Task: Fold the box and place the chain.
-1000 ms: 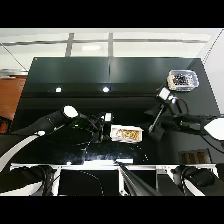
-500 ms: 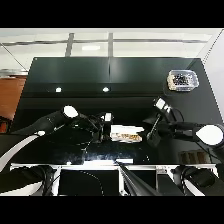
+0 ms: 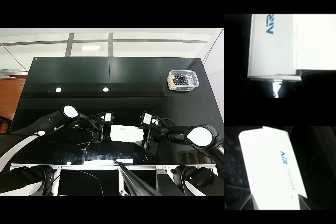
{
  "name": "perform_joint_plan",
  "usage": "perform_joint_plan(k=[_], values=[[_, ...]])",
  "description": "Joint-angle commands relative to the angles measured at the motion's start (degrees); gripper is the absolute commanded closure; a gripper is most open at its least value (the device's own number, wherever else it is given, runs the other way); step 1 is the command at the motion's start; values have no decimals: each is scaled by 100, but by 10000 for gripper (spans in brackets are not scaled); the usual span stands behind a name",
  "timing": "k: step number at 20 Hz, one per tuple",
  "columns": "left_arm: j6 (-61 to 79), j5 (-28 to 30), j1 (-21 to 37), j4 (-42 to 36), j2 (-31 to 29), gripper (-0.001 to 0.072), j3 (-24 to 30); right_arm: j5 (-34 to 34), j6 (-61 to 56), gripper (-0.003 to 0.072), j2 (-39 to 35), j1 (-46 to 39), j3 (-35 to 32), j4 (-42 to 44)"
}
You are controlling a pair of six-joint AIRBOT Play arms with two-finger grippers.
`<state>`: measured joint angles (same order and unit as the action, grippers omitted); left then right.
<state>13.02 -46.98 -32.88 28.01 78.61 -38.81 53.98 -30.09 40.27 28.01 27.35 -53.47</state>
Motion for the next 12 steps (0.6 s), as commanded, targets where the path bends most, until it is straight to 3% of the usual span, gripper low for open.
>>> perform_joint_plan(k=[1,9,10,11,12], values=[[2,0,-2,0,4,427,-2,-9,295,-10,188,33,0,-9],[2,0,-2,2,4,427,-2,-321,291,-6,400,33,0,-7],[2,0,-2,2,4,428,-2,-319,289,98,400,33,0,-9],[2,0,-2,2,4,428,-2,-319,289,154,400,33,0,-7],[2,2,-2,2,4,428,-2,-319,286,154,400,33,0,-9]])
